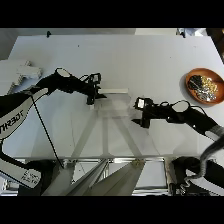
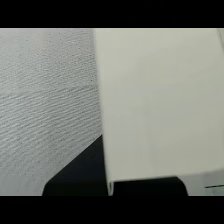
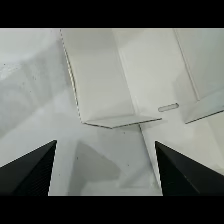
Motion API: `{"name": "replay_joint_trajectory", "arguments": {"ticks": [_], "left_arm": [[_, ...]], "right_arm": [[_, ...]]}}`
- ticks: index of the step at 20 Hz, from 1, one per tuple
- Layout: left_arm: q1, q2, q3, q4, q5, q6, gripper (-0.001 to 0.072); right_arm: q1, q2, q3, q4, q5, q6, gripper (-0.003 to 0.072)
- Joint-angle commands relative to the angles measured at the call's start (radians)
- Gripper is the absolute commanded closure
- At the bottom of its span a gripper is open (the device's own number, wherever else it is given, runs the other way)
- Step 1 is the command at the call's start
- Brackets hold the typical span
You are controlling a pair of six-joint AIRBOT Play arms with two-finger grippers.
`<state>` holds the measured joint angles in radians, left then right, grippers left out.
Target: Fold the box and place the chain.
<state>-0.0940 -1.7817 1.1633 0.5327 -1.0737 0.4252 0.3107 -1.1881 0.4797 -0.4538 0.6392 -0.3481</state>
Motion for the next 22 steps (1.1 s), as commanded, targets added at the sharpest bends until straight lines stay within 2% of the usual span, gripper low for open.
{"name": "replay_joint_trajectory", "arguments": {"ticks": [1, 4, 7, 8, 12, 19, 22], "left_arm": [[0.0, 0.0, 0.0, 0.0, 0.0, 0.0, 0.0695], [0.0, 0.0, 0.0, 0.0, 0.0, 0.0, 0.0695], [0.0, 0.0, 0.0, 0.0, 0.0, 0.0, 0.0695], [0.0, 0.0, 0.0, 0.0, 0.0, 0.0, 0.0695], [0.0, 0.0, 0.0, 0.0, 0.0, 0.0, 0.0695], [0.0, 0.0, 0.0, 0.0, 0.0, 0.0, 0.0695], [0.0, 0.0, 0.0, 0.0, 0.0, 0.0, 0.0695]], "right_arm": [[0.063, -0.052, -0.008, 0.154, -0.105, -0.089, -0.0002], [0.068, -0.067, -0.008, 0.29, -0.182, -0.113, -0.0002], [0.067, -0.065, -0.008, 0.328, -0.308, -0.113, -0.0002], [0.067, -0.065, -0.003, 0.331, -0.317, -0.113, -0.0002], [0.067, -0.065, 0.025, 0.333, -0.18, -0.198, -0.0002], [0.061, -0.065, 0.048, 0.338, -0.232, -0.204, -0.0002], [0.018, -0.065, 0.048, 0.33, -0.194, -0.212, -0.0002]]}}
